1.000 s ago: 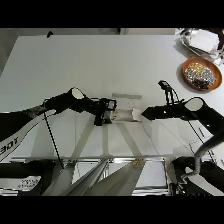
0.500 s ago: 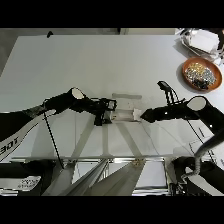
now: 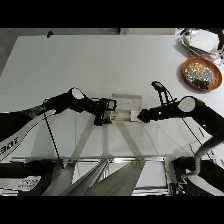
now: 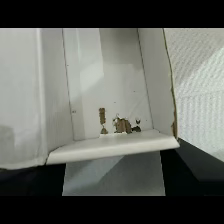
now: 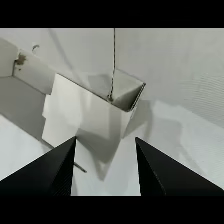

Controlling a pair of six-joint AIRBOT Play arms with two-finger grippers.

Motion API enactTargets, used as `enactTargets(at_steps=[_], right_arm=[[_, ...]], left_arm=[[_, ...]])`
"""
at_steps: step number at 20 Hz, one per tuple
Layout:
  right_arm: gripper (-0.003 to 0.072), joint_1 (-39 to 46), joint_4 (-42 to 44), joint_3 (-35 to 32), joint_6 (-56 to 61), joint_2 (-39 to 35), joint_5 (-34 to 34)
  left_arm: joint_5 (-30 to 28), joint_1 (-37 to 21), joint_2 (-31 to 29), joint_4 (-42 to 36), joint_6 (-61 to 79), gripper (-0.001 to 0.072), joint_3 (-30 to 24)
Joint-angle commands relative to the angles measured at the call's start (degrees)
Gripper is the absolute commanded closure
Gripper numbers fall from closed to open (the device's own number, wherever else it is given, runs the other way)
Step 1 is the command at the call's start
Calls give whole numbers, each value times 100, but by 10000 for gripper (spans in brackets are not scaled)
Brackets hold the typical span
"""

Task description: Fold the box and place the chain.

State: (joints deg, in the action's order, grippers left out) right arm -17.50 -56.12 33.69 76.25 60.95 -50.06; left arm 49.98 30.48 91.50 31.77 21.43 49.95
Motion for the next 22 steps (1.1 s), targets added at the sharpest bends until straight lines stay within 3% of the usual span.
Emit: enactTargets(at_steps=[1,5,14,22], right_arm=[[267,-457,-802,321,1154,234,162],[275,-861,-984,570,1987,396,94],[291,-1703,-2507,1510,3919,1178,-704],[291,-1952,-3062,1587,4697,1537,-756]], left_arm=[[0,-2,-4,0,0,434,4],[0,-2,-4,0,0,434,4],[-2,-2,-4,0,0,434,4],[-2,-2,-4,0,0,434,4]])
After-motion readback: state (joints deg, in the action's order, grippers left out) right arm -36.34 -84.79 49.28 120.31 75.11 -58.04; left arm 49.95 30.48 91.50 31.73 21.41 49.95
